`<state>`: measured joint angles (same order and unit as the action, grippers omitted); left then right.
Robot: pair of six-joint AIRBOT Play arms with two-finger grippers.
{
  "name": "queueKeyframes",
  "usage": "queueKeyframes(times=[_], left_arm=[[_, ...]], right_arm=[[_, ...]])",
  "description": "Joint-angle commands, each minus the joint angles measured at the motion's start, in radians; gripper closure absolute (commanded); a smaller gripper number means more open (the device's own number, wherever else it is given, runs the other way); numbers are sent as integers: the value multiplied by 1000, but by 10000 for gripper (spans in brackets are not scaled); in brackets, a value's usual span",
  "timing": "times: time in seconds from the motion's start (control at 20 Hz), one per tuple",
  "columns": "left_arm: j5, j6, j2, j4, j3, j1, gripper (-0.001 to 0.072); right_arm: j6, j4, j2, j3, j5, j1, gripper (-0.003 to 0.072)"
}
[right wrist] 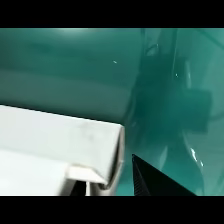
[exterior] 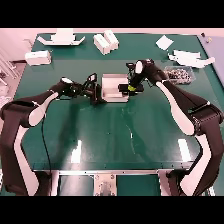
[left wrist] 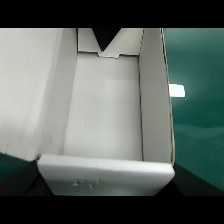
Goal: Fold the box and place the chain.
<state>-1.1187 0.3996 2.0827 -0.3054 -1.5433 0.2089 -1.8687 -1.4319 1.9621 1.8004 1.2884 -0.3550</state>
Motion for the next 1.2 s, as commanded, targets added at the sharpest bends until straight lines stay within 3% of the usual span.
queueKeyframes(times=[0.0, 0.05, 0.25, 0.3, 0.45, 0.5, 0.55, 0.65, 0.7, 0.75, 0.8, 1.15], left_arm=[[0, 1, -1, 0, 0, -1, 77], [0, 1, -1, 0, 0, -1, 77], [0, 1, -1, 0, 0, -1, 77], [0, 1, -1, -1, 0, -1, 77], [0, 1, -1, 0, 0, -1, 77], [0, 1, -1, -1, 0, -1, 77], [0, 1, -1, -1, 0, -1, 77], [0, 1, -1, -1, 0, -1, 78], [0, 1, -1, 0, 0, -1, 77], [0, 1, -1, 0, 0, -1, 77], [0, 1, -1, 0, 0, -1, 77], [0, 1, -1, -1, 0, -1, 77]], right_arm=[[-32, -21, -1, 2, 1, -6, 364], [-36, -21, -1, 2, 1, -8, 428], [-35, -20, -1, 10, -17, -26, 565], [-35, -19, -1, 12, -23, -30, 642], [-35, -20, -1, 14, -24, -32, 673], [-35, -20, -1, 14, -25, -32, 643], [-35, -19, -1, 16, -24, -32, 565], [-35, -18, -1, 19, -24, -32, 565], [-35, -17, -2, 22, -24, -32, 477], [-36, -17, -2, 28, -23, -32, 310], [-36, -18, -2, 39, -16, -30, 211], [7, -21, -26, 144, 95, 19, 173]])
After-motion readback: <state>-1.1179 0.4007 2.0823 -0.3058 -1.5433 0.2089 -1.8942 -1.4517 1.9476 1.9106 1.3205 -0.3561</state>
